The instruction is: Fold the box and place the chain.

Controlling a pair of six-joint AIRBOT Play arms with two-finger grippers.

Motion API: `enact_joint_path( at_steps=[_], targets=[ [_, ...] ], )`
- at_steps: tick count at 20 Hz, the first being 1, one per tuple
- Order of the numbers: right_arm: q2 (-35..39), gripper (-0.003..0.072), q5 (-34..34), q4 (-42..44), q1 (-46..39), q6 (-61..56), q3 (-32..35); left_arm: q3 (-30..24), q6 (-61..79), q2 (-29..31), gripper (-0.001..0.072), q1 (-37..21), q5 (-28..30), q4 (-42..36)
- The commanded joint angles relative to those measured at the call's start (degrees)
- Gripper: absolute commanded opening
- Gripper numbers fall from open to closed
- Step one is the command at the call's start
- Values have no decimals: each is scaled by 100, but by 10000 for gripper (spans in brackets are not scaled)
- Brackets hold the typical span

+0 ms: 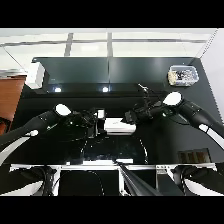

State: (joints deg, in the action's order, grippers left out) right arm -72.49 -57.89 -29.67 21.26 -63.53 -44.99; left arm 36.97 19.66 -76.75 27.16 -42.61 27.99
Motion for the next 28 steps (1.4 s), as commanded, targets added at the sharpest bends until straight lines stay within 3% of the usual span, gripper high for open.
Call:
enact_joint_path(
  at_steps=[1,12,28],
  targets=[
    [-98,7,-457,181,-173,-26,2,4,0,-2,373,-2,7,2],
    [-577,9,-350,22,-168,-28,13,4,0,-2,373,-2,4,2],
    [-590,9,-74,-402,-168,-33,13,4,-2,-2,373,-2,7,2]
  ],
)
